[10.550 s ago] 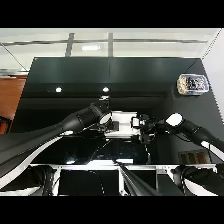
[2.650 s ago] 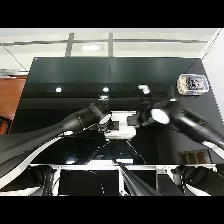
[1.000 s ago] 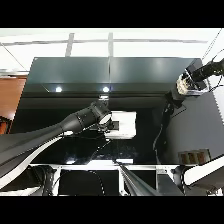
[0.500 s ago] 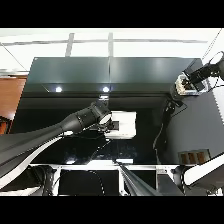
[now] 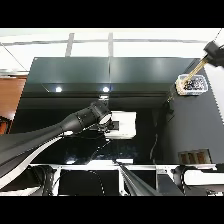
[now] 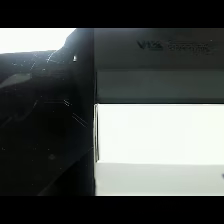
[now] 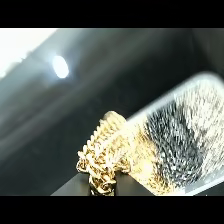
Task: Fold the box and place the chain.
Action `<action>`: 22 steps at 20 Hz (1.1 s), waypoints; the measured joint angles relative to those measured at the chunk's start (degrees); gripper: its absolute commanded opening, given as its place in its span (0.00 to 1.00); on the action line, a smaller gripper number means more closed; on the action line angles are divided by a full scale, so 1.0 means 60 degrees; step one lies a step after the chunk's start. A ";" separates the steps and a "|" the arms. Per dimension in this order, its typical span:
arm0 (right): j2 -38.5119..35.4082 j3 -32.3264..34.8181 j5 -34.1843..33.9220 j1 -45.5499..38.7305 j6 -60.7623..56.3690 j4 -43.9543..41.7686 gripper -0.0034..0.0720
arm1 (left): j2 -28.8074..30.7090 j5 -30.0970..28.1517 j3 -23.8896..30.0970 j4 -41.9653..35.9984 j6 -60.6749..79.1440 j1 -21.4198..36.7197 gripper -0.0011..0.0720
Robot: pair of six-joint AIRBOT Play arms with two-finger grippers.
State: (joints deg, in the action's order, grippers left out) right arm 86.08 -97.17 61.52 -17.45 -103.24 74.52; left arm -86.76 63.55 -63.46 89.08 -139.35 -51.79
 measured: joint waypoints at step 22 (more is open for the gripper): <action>-0.5224 0.0466 0.3952 0.1435 0.4885 -0.5978 0.06 | 0.0000 -0.0004 0.0000 -0.0004 0.0000 0.0000 0.05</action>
State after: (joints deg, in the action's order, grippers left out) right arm 54.74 -94.37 85.23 -8.84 -73.93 38.65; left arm -86.76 63.53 -63.46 89.06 -139.35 -51.79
